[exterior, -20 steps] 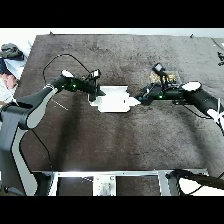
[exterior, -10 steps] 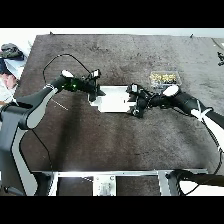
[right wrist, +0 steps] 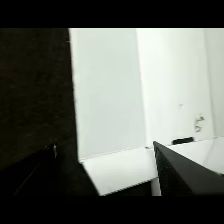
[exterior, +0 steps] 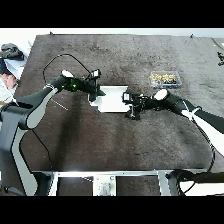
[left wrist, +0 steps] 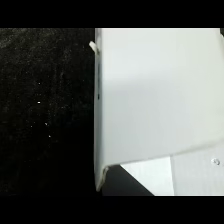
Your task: Fold the box and place the chain.
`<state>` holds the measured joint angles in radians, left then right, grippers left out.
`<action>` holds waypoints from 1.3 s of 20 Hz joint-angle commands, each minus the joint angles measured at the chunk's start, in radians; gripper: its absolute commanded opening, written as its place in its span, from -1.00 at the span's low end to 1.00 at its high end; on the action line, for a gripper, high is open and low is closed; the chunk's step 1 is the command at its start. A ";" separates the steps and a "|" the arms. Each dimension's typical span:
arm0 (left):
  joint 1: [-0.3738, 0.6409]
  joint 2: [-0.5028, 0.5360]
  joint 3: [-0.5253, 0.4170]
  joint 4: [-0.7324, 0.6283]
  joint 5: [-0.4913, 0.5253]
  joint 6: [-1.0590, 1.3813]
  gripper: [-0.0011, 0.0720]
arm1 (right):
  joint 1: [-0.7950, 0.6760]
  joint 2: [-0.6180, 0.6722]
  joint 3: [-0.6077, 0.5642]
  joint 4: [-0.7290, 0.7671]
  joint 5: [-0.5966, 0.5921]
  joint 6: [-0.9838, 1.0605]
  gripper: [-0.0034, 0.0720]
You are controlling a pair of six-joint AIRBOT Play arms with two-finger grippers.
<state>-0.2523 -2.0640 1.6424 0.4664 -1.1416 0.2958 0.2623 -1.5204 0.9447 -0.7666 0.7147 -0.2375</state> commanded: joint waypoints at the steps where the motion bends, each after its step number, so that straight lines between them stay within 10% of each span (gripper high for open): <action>1: 0.000 0.000 0.000 0.000 0.000 0.000 -0.94 | 0.002 -0.001 0.014 0.009 -0.065 -0.009 0.99; 13: 0.000 0.000 0.000 0.000 0.000 0.000 -0.94 | -0.055 0.007 0.117 0.017 -0.035 -0.006 0.96; 26: 0.000 0.000 0.000 0.000 0.000 0.000 -0.94 | -0.144 -0.248 0.441 0.046 0.345 0.006 0.96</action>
<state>-0.2516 -2.0640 1.6424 0.4660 -1.1416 0.2958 0.1303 -1.7176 1.3251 -0.7288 0.9623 -0.2363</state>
